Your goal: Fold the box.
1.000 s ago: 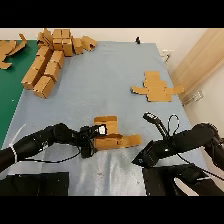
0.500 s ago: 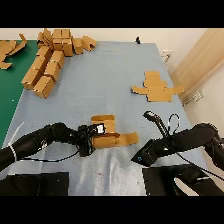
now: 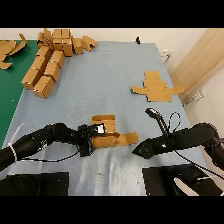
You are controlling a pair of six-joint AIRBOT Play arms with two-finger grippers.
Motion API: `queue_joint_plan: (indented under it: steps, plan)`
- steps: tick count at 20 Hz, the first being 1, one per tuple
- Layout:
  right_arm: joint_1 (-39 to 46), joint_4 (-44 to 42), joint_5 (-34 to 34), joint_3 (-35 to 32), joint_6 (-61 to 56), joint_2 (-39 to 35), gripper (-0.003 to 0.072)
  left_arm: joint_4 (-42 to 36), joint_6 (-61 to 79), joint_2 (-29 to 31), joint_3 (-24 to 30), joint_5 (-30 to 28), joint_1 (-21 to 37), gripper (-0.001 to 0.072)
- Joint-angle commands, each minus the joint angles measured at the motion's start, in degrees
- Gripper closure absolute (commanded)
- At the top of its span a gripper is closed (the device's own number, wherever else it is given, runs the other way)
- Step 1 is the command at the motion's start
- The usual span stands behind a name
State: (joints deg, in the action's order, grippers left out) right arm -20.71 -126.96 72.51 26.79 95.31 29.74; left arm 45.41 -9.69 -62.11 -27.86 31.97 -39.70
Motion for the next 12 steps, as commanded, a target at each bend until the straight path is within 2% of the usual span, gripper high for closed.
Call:
queue_joint_plan:
  steps: [1, 2, 5, 8, 12]
  plan:
    - [0.0, -3.3, -5.3, 0.0, -6.8, 2.9, 0.0684, -0.4, 0.0, 0.0, 0.0, 0.0, 0.0, 0.0179]
    - [-0.1, -7.1, -8.2, 0.0, -5.7, 4.7, 0.0685, -0.4, 0.0, 0.0, 0.0, 0.0, 0.0, 0.0179]
    - [0.0, -22.3, -16.5, 1.3, 7.6, 14.1, 0.0685, -0.4, 0.0, 0.0, 0.0, 0.0, 0.0, 0.0179]
    - [0.0, -26.4, -18.5, 8.2, 15.6, 27.1, 0.0686, -0.4, 0.0, 0.0, 0.2, 0.2, 0.0, 0.0179]
    - [0.0, -26.1, -18.6, 17.5, 23.1, 40.8, 0.0686, -0.4, -0.1, 0.0, 0.2, 1.7, 0.0, 0.0178]
